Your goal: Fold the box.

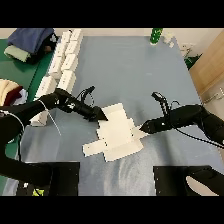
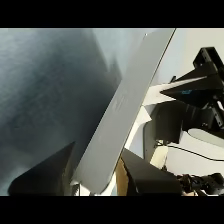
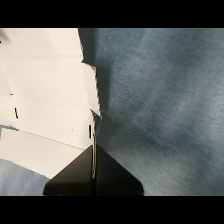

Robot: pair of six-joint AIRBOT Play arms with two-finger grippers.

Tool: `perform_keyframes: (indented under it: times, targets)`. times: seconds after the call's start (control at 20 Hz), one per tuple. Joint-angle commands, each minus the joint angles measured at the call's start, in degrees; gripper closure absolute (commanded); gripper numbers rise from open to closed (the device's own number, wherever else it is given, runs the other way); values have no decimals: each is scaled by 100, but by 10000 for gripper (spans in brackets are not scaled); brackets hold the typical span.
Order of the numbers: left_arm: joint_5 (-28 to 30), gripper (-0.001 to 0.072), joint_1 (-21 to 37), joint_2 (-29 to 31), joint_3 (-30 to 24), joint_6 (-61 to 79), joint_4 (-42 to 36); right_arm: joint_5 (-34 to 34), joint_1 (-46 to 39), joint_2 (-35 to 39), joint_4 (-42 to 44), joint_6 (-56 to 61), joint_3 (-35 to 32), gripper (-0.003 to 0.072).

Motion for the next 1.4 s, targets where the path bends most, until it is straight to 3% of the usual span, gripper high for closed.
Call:
perform_keyframes:
  times: [0.0, 0.15, 0.25, 0.5, 0.55, 0.6, 0.65, 0.8, 0.95, 1.05, 1.1, 1.15, 1.2, 1.35]
  targets:
    - [-181, 352, -101, -46, 26, 103, -2, 4, 11, 2, 0, 17, -2, 685]
    - [-232, 358, -103, -46, 26, 177, 0, 7, 11, 2, 0, 17, -2, 685]
    - [-219, 698, -101, -46, 26, 391, -9, 4, 11, 2, 0, 15, -2, 685]
    - [-227, 694, -103, -46, 26, 850, -221, 4, 11, 2, 0, 15, -2, 673]
    - [-219, 695, -103, -46, 26, 852, -267, 2, 11, 2, -7, 15, -2, 627]
    - [-164, 695, -103, -46, 26, 892, -295, 9, 11, 2, -87, 13, -2, 480]
    - [-114, 695, -103, -46, 28, 1158, -302, 42, 11, 2, -271, 15, 4, 382]
    - [-118, 696, -101, -4, 118, 2205, -302, 326, 9, 2, -1211, 269, 9, 382]
    - [-164, 696, -103, 210, 343, 3084, -299, 776, -9, 2, -2583, 1456, 11, 382]
    - [-170, 696, -107, 417, 424, 3799, -297, 839, -94, 2, -2940, 1882, 33, 380]
    - [-114, 696, -120, 531, 426, 4221, -291, 796, -111, 9, -2942, 1978, 70, 320]
    - [-4, 696, -142, 621, 426, 4441, -280, 739, -111, 26, -2927, 2135, 133, 105]
    - [74, 697, -177, 684, 424, 4538, -275, 649, -111, 44, -2885, 2345, 225, 30]
    - [437, 701, -391, 1005, 343, 5158, -269, 463, -111, 144, -2874, 2966, 599, 32]
